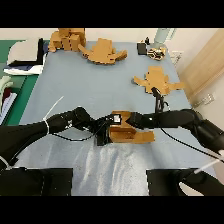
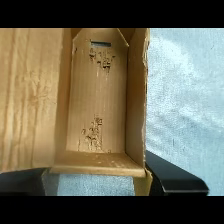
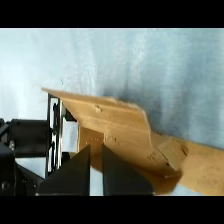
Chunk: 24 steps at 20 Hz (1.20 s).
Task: Fold the box.
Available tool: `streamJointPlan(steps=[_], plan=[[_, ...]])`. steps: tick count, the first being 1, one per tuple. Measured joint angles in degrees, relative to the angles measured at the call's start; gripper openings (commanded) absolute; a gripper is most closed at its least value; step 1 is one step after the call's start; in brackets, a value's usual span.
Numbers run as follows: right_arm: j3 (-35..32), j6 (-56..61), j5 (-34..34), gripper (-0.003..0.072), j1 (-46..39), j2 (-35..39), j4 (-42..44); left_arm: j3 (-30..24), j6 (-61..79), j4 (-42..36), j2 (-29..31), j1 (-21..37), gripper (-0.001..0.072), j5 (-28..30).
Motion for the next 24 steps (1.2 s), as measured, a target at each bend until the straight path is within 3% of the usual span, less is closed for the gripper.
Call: streamJointPlan(steps=[8,13,16,20,24], plan=[[5.2,-9.6,1.4,0.0003,1.0,-17.9,-2.1,0.0,0.0,0.0,0.0,0.0,0.0564,0.0],[5.9,-14.6,2.9,0.0002,1.0,-21.2,-2.8,0.0,0.0,0.0,0.0,0.0,0.0565,0.0],[6.2,-16.8,3.3,0.0002,1.0,-19.9,-3.8,0.0,0.0,0.0,0.0,0.0,0.0564,0.0],[6.4,-15.9,1.8,0.0002,0.2,-12.5,-9.5,0.0,0.0,0.0,0.0,0.0,0.0564,0.0],[6.2,-11.6,-8.0,0.0002,0.0,-2.6,-22.0,0.0,0.0,0.0,0.0,0.0,0.0564,0.0]])
